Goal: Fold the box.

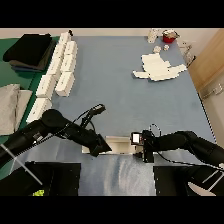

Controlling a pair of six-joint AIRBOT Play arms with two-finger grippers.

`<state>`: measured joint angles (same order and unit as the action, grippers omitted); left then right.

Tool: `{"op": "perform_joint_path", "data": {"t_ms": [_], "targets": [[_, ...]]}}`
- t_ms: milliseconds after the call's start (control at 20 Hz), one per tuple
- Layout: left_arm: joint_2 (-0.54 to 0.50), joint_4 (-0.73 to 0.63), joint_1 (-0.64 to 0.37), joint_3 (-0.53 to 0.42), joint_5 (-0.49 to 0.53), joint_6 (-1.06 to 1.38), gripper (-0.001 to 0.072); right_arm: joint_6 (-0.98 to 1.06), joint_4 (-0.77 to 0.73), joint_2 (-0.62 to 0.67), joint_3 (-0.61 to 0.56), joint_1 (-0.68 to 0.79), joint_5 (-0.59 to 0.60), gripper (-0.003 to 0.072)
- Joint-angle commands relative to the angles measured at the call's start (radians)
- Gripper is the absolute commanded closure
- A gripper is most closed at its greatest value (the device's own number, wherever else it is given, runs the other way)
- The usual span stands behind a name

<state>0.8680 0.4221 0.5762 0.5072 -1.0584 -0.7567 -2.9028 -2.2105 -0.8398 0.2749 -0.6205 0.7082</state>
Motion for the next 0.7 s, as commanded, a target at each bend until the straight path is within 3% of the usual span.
{"op": "perform_joint_path", "data": {"t_ms": [0,300,650], "targets": [[0.14,-0.112,0.014,0.073,0.079,-0.014,0.0699,0.0,0.0,0.0,0.0,-0.001,0.0,0.0252],[0.26,-0.107,-0.004,0.097,0.233,-0.03,0.0699,0.0,0.0,0.0,0.0,-0.001,0.0,0.0252],[0.315,-0.032,-0.074,0.097,0.265,-0.098,0.0699,0.0,0.0,0.0,0.0,-0.001,0.0,0.0252]]}}
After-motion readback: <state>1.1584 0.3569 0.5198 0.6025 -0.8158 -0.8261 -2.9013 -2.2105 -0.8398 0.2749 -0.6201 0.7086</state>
